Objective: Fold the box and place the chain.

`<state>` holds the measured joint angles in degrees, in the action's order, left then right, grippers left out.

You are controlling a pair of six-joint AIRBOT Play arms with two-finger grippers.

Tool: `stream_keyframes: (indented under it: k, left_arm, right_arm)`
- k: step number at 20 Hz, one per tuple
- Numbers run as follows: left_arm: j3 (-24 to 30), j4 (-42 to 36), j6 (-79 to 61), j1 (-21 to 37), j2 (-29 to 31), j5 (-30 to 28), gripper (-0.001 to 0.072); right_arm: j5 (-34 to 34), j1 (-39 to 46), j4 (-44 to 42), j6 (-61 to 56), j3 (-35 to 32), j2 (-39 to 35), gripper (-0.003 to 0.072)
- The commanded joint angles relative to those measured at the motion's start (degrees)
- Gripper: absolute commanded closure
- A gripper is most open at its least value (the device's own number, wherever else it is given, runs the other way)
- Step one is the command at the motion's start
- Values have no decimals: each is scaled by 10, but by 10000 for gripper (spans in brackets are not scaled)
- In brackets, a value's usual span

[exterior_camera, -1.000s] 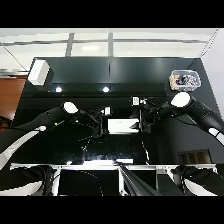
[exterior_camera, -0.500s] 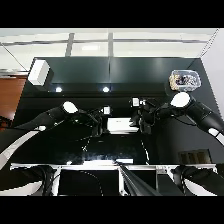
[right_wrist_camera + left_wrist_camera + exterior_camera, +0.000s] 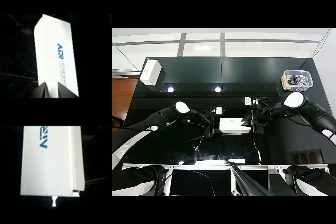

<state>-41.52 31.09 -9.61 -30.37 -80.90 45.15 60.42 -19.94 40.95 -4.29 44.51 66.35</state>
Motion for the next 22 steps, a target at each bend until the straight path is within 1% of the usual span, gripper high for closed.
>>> stream_keyframes:
  k: [1, 6, 12, 16, 17, 18, 22]
  left_arm:
    - [0, 0, 0, 0, 0, -1, 276]
    - [0, 0, 0, 0, 0, -1, 276]
    - [0, 0, 0, 0, 0, -1, 276]
    - [0, 0, 0, 0, 0, -1, 276]
    - [0, 0, 0, 0, 0, -1, 276]
    - [0, 0, 0, 0, 0, -1, 276]
    - [0, 0, 0, 0, 0, -1, 276]
  right_arm:
    - [-7, 0, -3, 0, 0, -1, 529]
    - [-23, 0, -3, 0, 0, -1, 529]
    - [-26, 0, -2, -6, 0, -1, 529]
    - [-11, 0, -1, -6, 0, -1, 530]
    - [-7, 0, 0, -6, 0, -1, 594]
    - [-1, 0, 1, -6, -1, -1, 638]
    - [10, 0, 3, -7, -1, -1, 633]
